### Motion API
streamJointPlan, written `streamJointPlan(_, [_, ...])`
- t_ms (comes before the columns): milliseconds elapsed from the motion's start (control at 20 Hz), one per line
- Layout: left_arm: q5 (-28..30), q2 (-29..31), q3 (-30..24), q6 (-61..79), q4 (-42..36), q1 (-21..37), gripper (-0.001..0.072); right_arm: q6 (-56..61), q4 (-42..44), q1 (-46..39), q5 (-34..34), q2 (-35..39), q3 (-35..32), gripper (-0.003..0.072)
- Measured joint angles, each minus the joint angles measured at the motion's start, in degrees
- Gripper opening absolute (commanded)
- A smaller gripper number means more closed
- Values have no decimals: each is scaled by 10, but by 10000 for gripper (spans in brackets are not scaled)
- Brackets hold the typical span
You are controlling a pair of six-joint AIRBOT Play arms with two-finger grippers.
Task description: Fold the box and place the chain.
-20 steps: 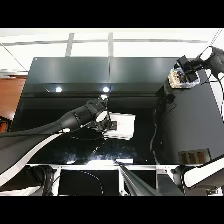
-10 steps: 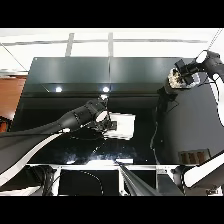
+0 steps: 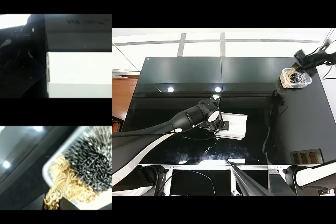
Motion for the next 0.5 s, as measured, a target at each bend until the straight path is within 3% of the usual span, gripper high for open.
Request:
streamJointPlan(250, [0,0,0,0,0,0,31,-155,38,-10,61,150,2,41])
streamJointPlan(500, [0,0,0,0,0,0,32,-235,70,-7,127,312,-1,41])
